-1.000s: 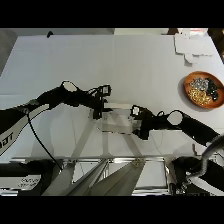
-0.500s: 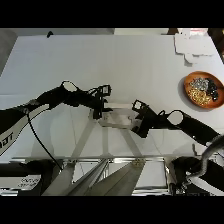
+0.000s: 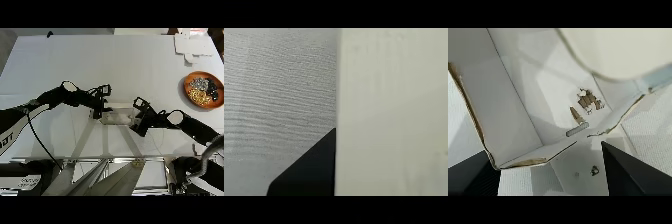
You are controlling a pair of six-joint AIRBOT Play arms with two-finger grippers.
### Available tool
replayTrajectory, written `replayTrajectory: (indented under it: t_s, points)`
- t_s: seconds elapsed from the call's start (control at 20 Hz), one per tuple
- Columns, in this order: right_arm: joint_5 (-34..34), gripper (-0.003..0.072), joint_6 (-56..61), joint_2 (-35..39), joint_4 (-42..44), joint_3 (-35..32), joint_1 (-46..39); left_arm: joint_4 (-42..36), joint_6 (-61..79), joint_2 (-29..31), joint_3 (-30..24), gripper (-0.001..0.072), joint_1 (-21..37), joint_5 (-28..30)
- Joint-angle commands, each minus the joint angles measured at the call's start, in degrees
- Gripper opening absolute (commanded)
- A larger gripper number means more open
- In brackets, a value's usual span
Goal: Fold the box and place the chain.
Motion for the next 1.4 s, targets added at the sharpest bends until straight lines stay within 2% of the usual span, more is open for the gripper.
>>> replayTrajectory:
  t_s: [0.0,0.55,1.0,1.35]
  points:
    - [-0.17,0.0665,0.50,0.07,0.09,0.04,-0.02,0.02,0.07,-0.04,-0.02,0.0009,-0.02,-0.04]
    - [1.64,0.0665,0.92,0.04,-3.43,2.25,-4.61,0.02,0.07,-0.04,-0.02,0.0009,-0.02,-0.04]
    - [1.33,0.0665,-10.45,0.02,-0.90,3.45,-4.61,0.02,0.07,-0.04,-0.02,0.0009,-0.02,-0.04]
    - [2.21,0.0665,-21.51,-0.22,5.46,3.45,-6.01,0.02,0.07,-0.04,-0.02,0.0009,-0.02,-0.04]
